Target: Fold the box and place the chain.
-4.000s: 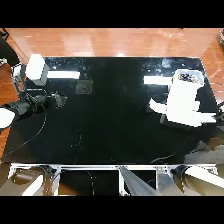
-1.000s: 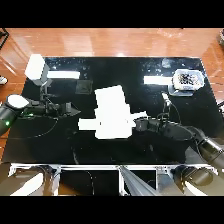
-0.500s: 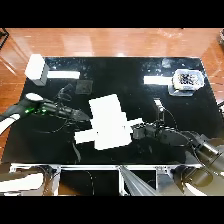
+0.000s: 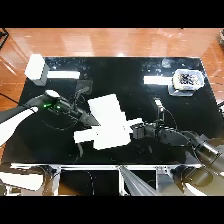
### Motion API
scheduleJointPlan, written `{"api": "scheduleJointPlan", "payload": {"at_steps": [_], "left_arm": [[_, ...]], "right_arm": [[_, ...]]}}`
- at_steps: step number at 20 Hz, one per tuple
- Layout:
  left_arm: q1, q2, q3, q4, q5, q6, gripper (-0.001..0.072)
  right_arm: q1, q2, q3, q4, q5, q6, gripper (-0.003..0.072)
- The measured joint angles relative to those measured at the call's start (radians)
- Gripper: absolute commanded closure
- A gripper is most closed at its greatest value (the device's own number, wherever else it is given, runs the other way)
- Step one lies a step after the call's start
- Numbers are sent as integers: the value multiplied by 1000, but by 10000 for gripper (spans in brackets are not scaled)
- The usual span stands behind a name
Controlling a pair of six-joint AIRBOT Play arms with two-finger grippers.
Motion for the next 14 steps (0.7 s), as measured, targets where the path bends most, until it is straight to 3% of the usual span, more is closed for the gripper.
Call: {"api": "scheduleJointPlan", "payload": {"at_steps": [3, 7, 8, 14], "left_arm": [[0, -16, 9, 1, -12, 43, 96], [0, -23, 26, 3, -10, 65, 308], [0, -24, 31, 3, -10, 68, 390], [0, -27, 51, 29, -9, 75, 413]], "right_arm": [[0, 0, 0, 1, 2, 0, 659], [0, 0, 0, 3, -1, 0, 659], [0, 0, 0, 2, -2, 0, 659], [0, 0, 0, 0, -3, 0, 659]]}}
